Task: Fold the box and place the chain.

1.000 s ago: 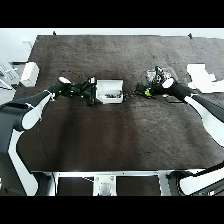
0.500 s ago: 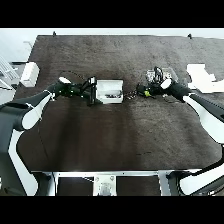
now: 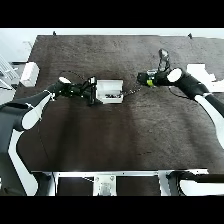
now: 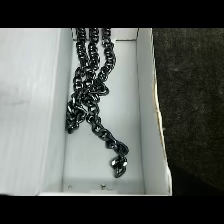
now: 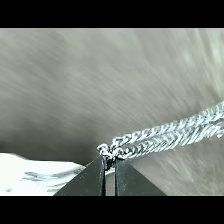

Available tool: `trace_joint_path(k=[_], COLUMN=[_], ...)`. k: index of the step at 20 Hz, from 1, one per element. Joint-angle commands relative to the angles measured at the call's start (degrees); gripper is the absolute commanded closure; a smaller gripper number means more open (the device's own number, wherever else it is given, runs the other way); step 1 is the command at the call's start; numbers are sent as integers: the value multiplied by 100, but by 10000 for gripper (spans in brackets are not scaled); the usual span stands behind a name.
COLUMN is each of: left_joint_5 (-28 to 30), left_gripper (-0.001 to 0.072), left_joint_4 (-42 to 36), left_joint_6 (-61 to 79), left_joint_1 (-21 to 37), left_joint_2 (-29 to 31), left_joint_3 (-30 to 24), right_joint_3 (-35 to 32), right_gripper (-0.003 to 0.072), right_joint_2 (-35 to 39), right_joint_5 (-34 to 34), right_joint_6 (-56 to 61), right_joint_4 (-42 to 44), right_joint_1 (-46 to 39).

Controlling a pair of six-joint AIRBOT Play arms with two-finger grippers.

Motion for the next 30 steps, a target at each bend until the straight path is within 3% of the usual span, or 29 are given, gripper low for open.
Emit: trace_joint_path(k=[1,9,13,23,26,30], left_joint_5=[0,0,0,2,2,2], left_gripper=[314,314,314,314,313,314], left_joint_4=[2,0,2,0,0,2], left_joint_6=[2,2,2,2,2,2], left_joint_1=[2,0,2,2,2,0], left_joint_2=[2,4,2,2,4,4], left_joint_3=[0,0,0,0,0,0], right_joint_3=[37,363,704,704,699,680], right_gripper=[678,678,678,678,677,677], right_joint_2=[809,1652,1700,1674,1425,535], right_joint_5=[-131,-372,-382,-389,-608,-645], right_joint_6=[4,2,4,4,13,26], right_joint_4=[-201,-706,-911,-911,-863,-866], right_joint_1=[173,704,1038,1714,1928,2190])
